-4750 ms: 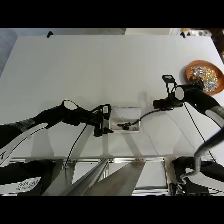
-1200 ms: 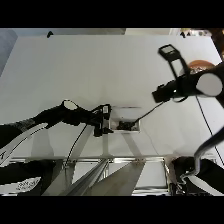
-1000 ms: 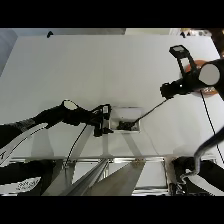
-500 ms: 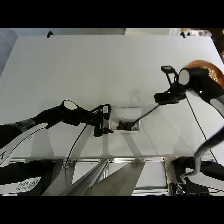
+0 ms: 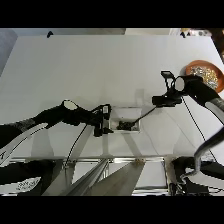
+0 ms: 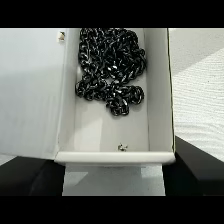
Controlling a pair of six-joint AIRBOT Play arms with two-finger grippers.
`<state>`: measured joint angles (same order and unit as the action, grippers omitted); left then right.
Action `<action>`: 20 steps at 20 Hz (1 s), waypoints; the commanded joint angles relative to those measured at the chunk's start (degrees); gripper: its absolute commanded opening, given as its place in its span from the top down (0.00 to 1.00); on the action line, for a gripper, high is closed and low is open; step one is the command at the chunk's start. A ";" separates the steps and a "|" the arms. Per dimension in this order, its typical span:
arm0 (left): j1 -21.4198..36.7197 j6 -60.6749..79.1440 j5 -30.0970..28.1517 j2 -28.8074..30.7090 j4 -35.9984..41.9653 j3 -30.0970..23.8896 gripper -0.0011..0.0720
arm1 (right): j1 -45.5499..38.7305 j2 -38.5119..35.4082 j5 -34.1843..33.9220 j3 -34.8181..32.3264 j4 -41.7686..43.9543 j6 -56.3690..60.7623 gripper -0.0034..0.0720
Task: Fold the box and place the chain.
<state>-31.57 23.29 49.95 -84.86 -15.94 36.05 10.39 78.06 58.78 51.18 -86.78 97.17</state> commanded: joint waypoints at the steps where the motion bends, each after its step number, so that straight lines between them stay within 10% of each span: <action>1: 0.04 0.02 0.00 0.04 -0.02 0.02 0.89 | -0.04 0.04 -2.73 -0.17 -0.11 0.52 0.55; 20: 0.04 0.02 0.00 0.04 -0.02 0.02 0.89 | -0.04 2.01 -3.37 -0.17 -4.52 3.34 0.64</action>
<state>-31.55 23.29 49.98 -84.86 -15.94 36.05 10.39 80.03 55.88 51.03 -90.72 100.31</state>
